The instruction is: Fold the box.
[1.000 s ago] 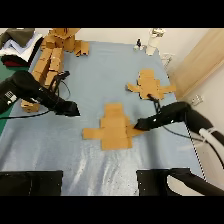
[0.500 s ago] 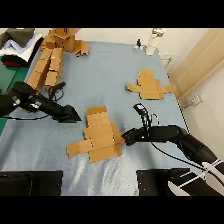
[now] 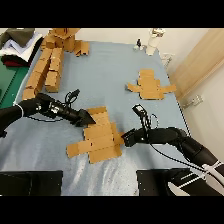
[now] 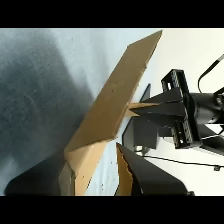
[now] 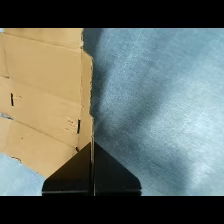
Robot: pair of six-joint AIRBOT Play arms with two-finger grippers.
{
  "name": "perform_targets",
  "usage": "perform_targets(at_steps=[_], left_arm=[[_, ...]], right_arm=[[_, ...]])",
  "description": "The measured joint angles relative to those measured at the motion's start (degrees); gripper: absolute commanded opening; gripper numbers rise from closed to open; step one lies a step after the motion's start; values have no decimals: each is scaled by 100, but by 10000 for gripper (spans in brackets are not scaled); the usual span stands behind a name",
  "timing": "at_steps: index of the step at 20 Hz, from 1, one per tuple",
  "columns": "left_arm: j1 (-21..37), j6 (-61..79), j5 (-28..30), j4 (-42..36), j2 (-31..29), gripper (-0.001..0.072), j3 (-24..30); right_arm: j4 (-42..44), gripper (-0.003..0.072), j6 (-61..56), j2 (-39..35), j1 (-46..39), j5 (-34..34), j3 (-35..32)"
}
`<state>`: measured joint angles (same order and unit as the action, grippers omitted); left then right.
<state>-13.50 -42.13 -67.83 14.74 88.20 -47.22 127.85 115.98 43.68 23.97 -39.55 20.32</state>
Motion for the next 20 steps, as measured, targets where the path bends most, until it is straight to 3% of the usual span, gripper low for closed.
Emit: perform_targets(at_steps=[1, 2, 4, 5, 6, 11, 12, 13, 14, 15, 20], left_arm=[[-13, 66, -2, -46, 48, 398, 0], [-22, 131, -11, -85, 81, 308, 0], [-35, 291, -68, -144, 122, 283, 0], [-37, 374, -90, -157, 140, 190, 0], [-39, 459, -105, -173, 144, 43, 0], [-46, 817, -179, -208, 168, 42, 0], [-46, 866, -186, -212, 168, 12, 0], [-46, 927, -195, -212, 168, 12, 0], [-46, 999, -221, -214, 168, 12, 0], [-46, 1106, -238, -210, 168, 12, 0], [-205, 1777, -498, -61, -79, 11, -197]], right_arm=[[-17, 0, 0, 0, 2, 0, 0], [-31, -1, -2, 0, 4, 0, 0], [-83, 0, -2, 0, 4, 2, 0], [-103, 0, -2, 0, 4, 0, 0], [-114, -1, -2, 0, 4, 0, 0], [-149, 1, -2, 0, 4, 0, 0], [-151, 5, -2, 0, 4, 2, 0], [-153, 102, -2, 0, 4, 2, 0], [-155, 359, -4, 0, 4, 9, 0], [-173, 442, -2, -2, 4, 9, 0], [-866, 442, -629, -37, -238, -188, 387]])
